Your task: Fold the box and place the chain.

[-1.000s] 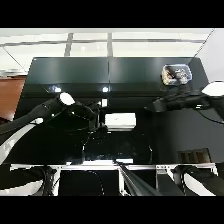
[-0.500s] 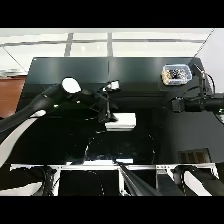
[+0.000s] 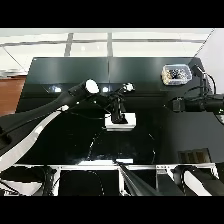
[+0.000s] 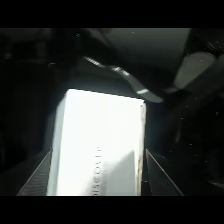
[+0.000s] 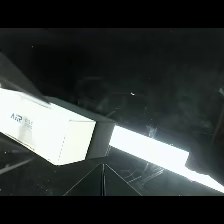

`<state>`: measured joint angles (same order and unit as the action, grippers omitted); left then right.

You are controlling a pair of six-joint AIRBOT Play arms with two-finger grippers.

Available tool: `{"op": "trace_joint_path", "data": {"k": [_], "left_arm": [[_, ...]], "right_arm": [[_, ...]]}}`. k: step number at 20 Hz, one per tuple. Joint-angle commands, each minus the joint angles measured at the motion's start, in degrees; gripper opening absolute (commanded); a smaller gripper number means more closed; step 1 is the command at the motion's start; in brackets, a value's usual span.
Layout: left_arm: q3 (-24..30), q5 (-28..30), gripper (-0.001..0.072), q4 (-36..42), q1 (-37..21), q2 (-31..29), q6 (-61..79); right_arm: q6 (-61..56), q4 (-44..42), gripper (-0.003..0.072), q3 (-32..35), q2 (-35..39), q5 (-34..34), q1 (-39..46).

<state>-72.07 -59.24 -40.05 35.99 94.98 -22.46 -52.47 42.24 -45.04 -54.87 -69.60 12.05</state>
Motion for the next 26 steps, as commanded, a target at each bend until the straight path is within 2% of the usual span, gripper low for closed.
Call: {"op": "trace_joint_path", "data": {"k": [1,10,14,17,19,20,21,22,24,26], "left_arm": [[-0.57,-3.52,0.0706,-0.46,0.22,0.59,-0.72],[-5.05,-6.23,0.0706,-18.51,5.57,0.59,-5.51],[-5.27,-7.26,0.0706,-20.31,6.86,0.59,-5.53],[-5.25,-5.03,0.0702,-24.37,8.48,0.83,-5.53],[-5.25,-1.55,0.0690,-28.11,10.19,1.01,-5.51],[-5.31,-0.81,0.0643,-29.55,10.69,0.96,-5.49],[-5.73,-1.46,0.0483,-31.23,10.86,0.87,-5.68],[-6.43,-2.69,0.0354,-32.41,10.45,0.55,-6.93],[-8.79,-4.55,0.0325,-33.07,6.97,-0.85,-12.02],[-12.26,-6.78,0.0284,-34.56,-0.02,-2.05,-19.02]], "right_arm": [[0.42,0.04,0.0018,0.04,0.02,0.46,0.04],[0.39,0.04,0.0018,0.04,0.02,0.44,0.04],[0.39,0.04,0.0018,0.04,0.02,0.42,0.04],[0.39,0.04,0.0018,0.04,0.02,0.44,0.04],[0.39,0.04,0.0018,0.04,0.02,0.44,0.04],[0.39,0.02,0.0018,0.04,0.02,0.52,0.04],[0.39,0.02,0.0018,0.04,0.02,0.68,0.04],[0.39,0.02,0.0018,0.04,0.02,0.85,0.04],[0.37,0.00,0.0018,0.04,0.02,0.85,0.04],[0.33,-0.04,0.0018,0.04,0.02,0.85,0.04]]}}
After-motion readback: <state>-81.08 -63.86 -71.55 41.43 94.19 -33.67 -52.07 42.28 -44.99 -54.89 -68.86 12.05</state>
